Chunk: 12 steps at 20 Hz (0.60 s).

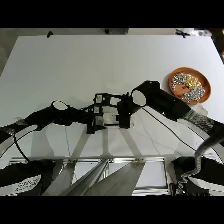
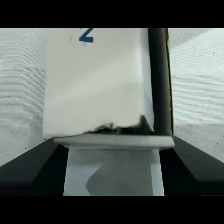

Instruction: Fold the box and place the chain.

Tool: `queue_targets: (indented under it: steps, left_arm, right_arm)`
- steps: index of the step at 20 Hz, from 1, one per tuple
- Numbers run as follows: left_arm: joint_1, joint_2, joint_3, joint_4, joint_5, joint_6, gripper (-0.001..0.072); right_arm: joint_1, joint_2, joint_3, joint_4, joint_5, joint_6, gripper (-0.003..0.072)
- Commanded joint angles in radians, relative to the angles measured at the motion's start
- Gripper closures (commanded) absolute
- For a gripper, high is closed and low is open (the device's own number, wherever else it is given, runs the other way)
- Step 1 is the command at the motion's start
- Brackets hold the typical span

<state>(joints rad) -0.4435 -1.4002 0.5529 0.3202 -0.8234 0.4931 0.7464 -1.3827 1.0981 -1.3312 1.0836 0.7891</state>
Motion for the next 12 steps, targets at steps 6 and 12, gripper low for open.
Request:
queue_targets:
  steps: [6, 12]
  left_arm:
    - [-0.001, 0.000, 0.000, 0.002, -0.003, 0.000, 0.0440]
    - [-0.001, 0.000, 0.000, 0.002, -0.003, 0.000, 0.0440]
  right_arm:
    - [0.015, -0.001, -0.033, 0.014, 0.056, -0.001, 0.0391]
    - [0.020, 0.026, -0.032, 0.023, 0.012, 0.000, 0.0218]
